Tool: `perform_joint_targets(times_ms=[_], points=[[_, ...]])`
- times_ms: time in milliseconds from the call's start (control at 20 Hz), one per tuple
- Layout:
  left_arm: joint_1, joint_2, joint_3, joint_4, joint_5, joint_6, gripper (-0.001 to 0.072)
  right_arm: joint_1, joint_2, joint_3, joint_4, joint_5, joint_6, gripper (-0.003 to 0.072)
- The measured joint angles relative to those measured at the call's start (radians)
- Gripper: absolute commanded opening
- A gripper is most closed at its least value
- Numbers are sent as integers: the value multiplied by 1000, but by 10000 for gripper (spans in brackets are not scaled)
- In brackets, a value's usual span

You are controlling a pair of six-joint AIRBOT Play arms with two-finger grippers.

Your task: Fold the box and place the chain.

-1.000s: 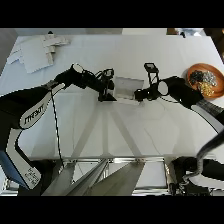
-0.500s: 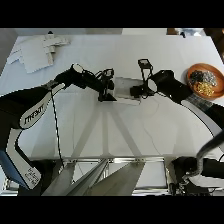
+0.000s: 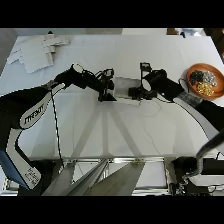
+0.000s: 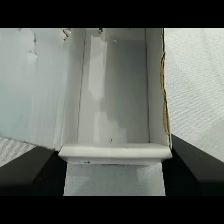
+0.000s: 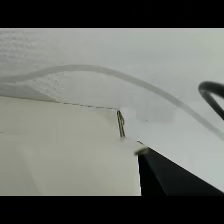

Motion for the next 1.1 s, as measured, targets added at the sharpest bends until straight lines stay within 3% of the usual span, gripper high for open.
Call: perform_joint_targets(times_ms=[100, 250, 350, 500, 750, 800, 850, 900, 1100], points=[[0, 0, 0, 0, 0, 0, 11, 4, -13, 1, -1, -3, 48, 327], [0, 0, 0, 0, 0, 0, 11, 7, -22, 2, -9, -11, 111, 288], [0, 0, 0, 0, 0, 0, 11, 8, -25, 2, -19, -13, 134, 130], [0, 0, 0, 0, 1, 1, 11, 8, -27, 1, -32, -12, 148, 10], [1, 0, 0, 1, 3, 2, 11, 8, -27, 1, -36, -26, 158, 11], [1, 0, 0, 1, 3, 2, 11, 8, -27, 1, -36, -28, 159, 64], [1, 0, 0, 0, 3, -1, 11, 8, -27, 1, -34, -33, 165, 236], [1, 0, 0, -1, 3, -3, 11, 8, -27, 2, -31, -49, 166, 359], [0, 0, 0, 0, -2, -2, 11, 8, -27, 26, -34, -20, 163, 364]])
